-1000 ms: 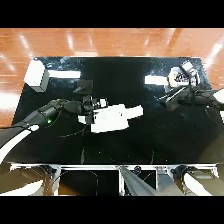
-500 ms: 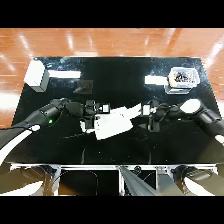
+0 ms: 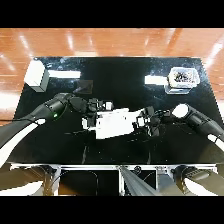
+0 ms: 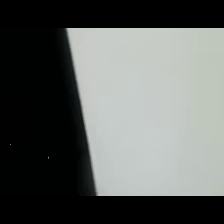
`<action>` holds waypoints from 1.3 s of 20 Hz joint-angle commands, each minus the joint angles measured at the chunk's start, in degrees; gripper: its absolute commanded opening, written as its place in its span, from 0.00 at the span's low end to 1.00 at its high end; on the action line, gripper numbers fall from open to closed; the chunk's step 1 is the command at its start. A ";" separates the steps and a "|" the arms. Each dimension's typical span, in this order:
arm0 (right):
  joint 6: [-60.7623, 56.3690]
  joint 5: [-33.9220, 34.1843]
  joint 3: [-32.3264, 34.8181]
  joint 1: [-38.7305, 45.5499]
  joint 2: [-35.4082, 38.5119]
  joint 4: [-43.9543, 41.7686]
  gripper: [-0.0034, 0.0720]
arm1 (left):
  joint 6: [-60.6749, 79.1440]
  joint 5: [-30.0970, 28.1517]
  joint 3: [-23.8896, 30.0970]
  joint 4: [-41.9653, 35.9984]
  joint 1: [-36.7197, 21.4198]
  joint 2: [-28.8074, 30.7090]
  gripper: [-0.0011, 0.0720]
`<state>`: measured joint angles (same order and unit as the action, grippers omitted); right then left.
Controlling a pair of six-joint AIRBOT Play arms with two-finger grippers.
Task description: Fold the box and place the chain.
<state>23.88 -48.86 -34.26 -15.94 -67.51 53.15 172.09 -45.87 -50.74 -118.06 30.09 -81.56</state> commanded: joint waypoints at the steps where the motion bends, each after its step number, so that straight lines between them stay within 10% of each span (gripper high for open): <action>1: 0.55 -0.17 0.11 2.29 -0.09 1.49 0.98 | -0.13 0.70 -1.44 -0.37 0.00 -2.47 0.05; 26: 9.55 -0.07 0.22 -1.86 -4.63 -28.57 0.98 | -0.15 1.09 -1.49 -3.04 -0.02 -2.69 0.05</action>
<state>34.48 -49.19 -34.06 -18.57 -72.73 27.24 171.94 -44.62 -52.18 -121.08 30.09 -84.25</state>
